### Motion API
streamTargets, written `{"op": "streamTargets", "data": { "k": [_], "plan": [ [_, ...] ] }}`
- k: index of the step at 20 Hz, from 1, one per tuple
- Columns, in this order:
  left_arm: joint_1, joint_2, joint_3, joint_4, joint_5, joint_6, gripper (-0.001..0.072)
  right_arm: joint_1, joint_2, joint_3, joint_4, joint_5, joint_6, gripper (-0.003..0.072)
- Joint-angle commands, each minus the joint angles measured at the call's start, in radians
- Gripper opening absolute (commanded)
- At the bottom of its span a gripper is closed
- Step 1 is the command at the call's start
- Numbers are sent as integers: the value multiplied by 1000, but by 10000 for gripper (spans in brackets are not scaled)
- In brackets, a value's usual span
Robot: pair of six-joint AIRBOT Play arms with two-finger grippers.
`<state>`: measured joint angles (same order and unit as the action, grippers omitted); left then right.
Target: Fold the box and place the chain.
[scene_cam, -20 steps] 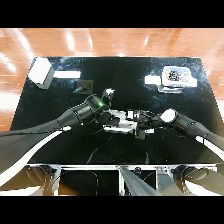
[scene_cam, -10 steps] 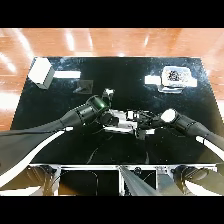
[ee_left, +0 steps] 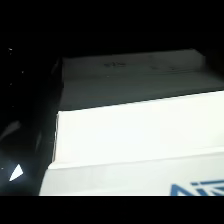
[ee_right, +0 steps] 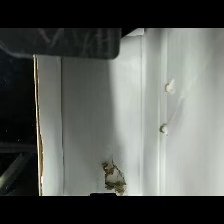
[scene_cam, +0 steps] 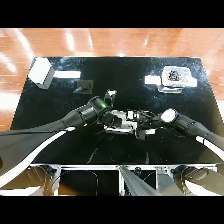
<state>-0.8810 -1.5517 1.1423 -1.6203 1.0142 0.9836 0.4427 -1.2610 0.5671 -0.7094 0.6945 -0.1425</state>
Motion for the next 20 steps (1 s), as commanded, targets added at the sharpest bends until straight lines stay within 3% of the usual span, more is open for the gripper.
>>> {"op": "streamTargets", "data": {
  "k": [1,9,12,17,19,20],
  "plan": [
    [2,1,16,19,59,-5,482,1,0,0,-2,1,4,374],
    [11,0,16,46,55,-25,479,1,0,0,-1,1,5,374],
    [26,-9,16,45,50,-25,411,1,0,0,-1,1,5,374],
    [26,-31,16,45,47,-25,410,1,0,0,-1,1,5,374],
    [26,-31,16,45,46,-25,340,1,0,0,-1,1,5,374],
    [26,-31,16,45,46,-25,340,1,0,0,-1,1,5,374]
  ]
}}
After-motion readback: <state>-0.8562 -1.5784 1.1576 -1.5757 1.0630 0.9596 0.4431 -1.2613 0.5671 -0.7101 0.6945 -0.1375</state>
